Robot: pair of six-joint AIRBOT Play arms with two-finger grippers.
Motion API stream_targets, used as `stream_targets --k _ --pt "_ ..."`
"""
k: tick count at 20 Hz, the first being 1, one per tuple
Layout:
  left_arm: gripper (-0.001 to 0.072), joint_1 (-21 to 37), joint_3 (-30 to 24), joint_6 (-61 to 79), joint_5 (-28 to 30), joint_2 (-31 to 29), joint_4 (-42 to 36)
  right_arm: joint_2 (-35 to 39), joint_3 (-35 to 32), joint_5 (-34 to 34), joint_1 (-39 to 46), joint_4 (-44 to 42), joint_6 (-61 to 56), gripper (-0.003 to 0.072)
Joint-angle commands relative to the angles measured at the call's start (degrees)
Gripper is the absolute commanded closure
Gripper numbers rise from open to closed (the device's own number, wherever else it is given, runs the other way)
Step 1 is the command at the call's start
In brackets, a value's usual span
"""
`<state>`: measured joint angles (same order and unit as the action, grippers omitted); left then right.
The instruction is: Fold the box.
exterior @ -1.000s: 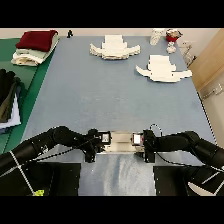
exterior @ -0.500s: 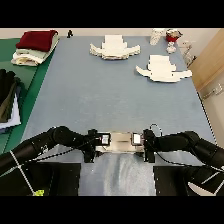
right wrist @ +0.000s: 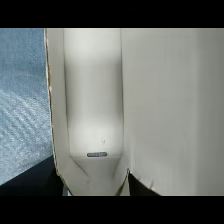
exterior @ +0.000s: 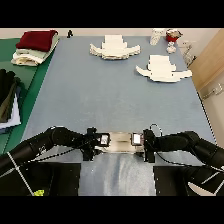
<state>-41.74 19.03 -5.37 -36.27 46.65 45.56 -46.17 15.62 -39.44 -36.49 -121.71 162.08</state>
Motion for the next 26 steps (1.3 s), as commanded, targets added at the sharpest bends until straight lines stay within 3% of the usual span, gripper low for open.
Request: stream_targets --k 1,4,5,6,13,20,21,23,24,26 --pt "0.0492 -0.02 0.02 0.02 2.43 -0.87 -1.03 0.07 0.02 -0.04 -0.04 -0.04 -0.02 0.0231" --pt "0.0496 -0.68 0.02 0.81 3.34 -0.85 -3.08 0.07 0.02 -0.04 -0.04 -0.04 -0.02 0.0231" --pt "0.0626 -0.81 0.02 2.25 3.76 -0.83 -3.67 0.07 0.02 -0.04 -0.04 -0.02 -0.04 0.0231" --pt "0.0655 -0.81 0.02 3.72 4.04 -0.83 -4.57 0.07 0.02 -0.07 -0.04 -0.04 -0.02 0.0231" --pt "0.0654 -0.81 0.02 8.0 4.39 2.21 -12.96 0.07 0.02 -0.04 -0.04 -0.04 -0.02 0.0231" --pt "0.0651 -0.81 0.02 7.98 4.42 2.73 -14.16 0.07 0.02 -0.04 -0.04 -0.02 -0.02 0.0231" --pt "0.0641 -0.79 0.02 7.98 4.44 2.91 -15.47 0.07 0.02 -0.04 -0.04 -0.02 -0.02 0.0231" --pt "0.0274 -0.79 0.0 7.96 4.33 3.41 -17.59 0.07 0.02 -0.04 -0.04 -0.04 -0.02 0.0231" --pt "0.0236 -0.79 0.0 7.93 4.35 3.52 -17.66 0.07 0.02 -0.04 -0.04 -0.02 -0.04 0.0231" --pt "0.0235 -0.79 0.0 7.93 4.33 3.52 -17.64 0.07 0.02 -0.04 -0.04 -0.04 -0.02 0.0231"
